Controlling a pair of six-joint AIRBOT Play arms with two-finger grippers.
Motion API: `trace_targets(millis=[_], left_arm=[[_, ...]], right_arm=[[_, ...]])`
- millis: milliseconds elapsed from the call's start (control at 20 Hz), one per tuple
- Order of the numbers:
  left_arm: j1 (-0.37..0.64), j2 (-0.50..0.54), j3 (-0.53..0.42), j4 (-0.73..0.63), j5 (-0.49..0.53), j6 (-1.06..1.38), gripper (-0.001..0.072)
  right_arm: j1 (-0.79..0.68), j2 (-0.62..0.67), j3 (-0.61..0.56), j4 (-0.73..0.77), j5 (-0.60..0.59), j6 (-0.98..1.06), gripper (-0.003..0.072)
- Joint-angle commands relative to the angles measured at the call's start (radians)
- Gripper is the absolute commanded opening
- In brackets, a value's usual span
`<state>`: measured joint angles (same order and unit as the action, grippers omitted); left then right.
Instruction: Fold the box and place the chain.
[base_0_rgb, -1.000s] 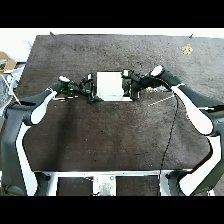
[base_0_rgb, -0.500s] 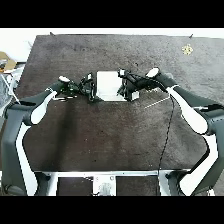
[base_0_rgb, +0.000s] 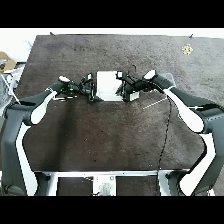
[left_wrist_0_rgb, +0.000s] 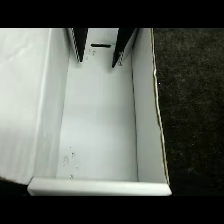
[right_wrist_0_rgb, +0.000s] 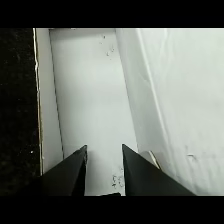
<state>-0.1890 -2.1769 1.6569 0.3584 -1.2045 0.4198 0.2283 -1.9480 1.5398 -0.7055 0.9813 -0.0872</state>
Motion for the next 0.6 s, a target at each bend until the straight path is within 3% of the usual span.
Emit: trace_targets(millis=[0, 50, 100, 550], left_arm=[[0.000, 0.000, 0.001, 0.000, 0.001, 0.000, 0.0459], [0.000, 0.000, 0.001, 0.000, 0.001, 0.000, 0.0459], [0.000, 0.000, 0.001, 0.000, 0.001, 0.000, 0.0459], [0.000, 0.000, 0.001, 0.000, 0.001, 0.000, 0.0459]], right_arm=[[0.001, -0.002, 0.000, 0.004, 0.016, 0.001, 0.0286], [0.001, -0.002, 0.000, 0.004, 0.017, 0.002, 0.0403], [0.001, -0.002, 0.000, 0.003, 0.017, 0.003, 0.0574], [-0.005, -0.001, 0.000, 0.003, 0.016, 0.005, 0.0554]])
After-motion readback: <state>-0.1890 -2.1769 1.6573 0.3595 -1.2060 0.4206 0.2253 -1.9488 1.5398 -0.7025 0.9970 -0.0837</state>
